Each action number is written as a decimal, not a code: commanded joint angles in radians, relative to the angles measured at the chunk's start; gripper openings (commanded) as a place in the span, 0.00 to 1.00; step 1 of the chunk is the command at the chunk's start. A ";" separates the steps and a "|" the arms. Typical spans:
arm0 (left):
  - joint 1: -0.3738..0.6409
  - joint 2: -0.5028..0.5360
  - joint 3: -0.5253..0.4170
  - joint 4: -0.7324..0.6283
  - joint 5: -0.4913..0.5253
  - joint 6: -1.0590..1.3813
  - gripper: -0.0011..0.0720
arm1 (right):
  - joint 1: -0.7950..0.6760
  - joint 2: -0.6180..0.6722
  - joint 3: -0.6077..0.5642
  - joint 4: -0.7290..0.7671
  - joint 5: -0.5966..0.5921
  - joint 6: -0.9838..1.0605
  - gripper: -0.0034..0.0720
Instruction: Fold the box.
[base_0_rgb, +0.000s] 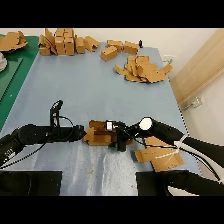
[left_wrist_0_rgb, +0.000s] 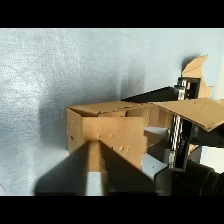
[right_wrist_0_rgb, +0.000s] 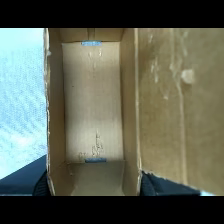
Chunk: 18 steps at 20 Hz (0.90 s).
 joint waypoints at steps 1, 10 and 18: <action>-0.001 -0.008 0.000 -0.002 0.010 0.002 0.57 | 0.001 0.000 0.000 0.000 0.000 0.000 0.81; -0.006 -0.063 0.001 -0.026 0.002 0.002 0.58 | 0.001 0.000 0.000 0.000 0.000 0.000 0.81; -0.013 -0.063 0.000 -0.023 0.032 0.013 0.58 | 0.001 0.000 0.000 0.000 0.000 0.000 0.81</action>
